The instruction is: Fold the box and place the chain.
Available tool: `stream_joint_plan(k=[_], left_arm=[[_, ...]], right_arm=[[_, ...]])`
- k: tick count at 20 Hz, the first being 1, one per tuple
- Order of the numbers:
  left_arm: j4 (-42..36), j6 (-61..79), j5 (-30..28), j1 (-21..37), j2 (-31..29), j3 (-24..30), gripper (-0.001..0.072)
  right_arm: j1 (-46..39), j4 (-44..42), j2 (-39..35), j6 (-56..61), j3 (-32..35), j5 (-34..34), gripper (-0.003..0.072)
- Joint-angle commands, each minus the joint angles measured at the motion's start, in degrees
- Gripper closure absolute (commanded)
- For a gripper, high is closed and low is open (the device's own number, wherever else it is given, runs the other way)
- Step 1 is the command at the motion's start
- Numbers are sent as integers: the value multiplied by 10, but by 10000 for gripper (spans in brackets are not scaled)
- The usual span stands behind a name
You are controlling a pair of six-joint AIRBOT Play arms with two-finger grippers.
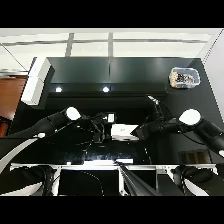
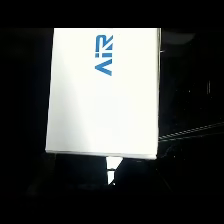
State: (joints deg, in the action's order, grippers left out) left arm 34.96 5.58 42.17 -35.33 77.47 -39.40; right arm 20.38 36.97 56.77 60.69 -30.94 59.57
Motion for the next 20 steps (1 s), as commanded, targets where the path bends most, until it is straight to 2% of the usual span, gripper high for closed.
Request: stream_joint_plan(k=[1, 5, 10, 13, 16, 20], left_arm=[[0, 0, 0, 0, 0, 0, 380], [0, 0, 0, 0, 0, 0, 379], [0, 0, 0, 0, 0, 0, 378], [0, 0, 0, 0, 0, 0, 378], [0, 0, 0, 0, 0, 0, 378], [0, 0, 0, 0, 0, 0, 378]], right_arm=[[-1, -19, 49, 17, 5, -51, 652], [-1, -7, 76, 21, 5, -54, 652], [-1, -7, 76, 21, 5, -54, 651], [-2, -7, 68, 21, 5, -30, 643], [-2, -7, 44, 21, 4, -7, 642], [-37, -16, -23, 22, -14, 21, 643]])
